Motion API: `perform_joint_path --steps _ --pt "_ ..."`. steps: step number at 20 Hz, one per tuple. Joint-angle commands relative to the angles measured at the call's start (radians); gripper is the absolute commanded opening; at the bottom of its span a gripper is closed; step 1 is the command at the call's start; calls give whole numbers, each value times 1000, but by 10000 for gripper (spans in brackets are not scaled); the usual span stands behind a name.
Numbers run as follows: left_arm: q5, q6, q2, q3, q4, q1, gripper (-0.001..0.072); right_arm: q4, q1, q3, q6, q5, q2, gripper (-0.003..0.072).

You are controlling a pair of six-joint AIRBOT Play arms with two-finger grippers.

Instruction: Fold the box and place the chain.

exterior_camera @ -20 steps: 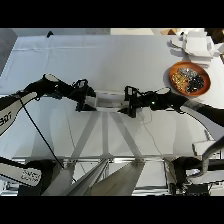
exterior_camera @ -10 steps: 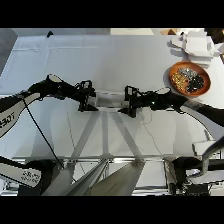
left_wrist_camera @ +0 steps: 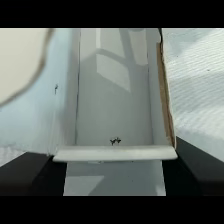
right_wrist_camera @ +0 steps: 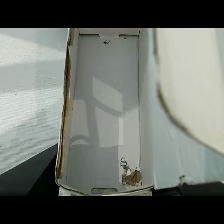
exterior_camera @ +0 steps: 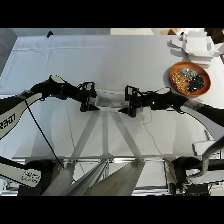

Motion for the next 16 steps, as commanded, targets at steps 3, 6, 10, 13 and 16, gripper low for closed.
perform_joint_path --steps 3,6,10,13,16 --pt "11 -6 1 -1 9 -4 327 0 0 1 0 1 0 498" --pt "10 -6 1 -1 8 -4 323 0 0 1 0 1 0 498" --pt "11 -6 1 0 8 -4 324 0 0 1 0 1 0 498" --pt "11 -6 1 -1 8 -3 324 0 0 1 0 1 0 498" --pt "11 -6 1 0 8 -3 324 0 0 1 0 1 0 498"
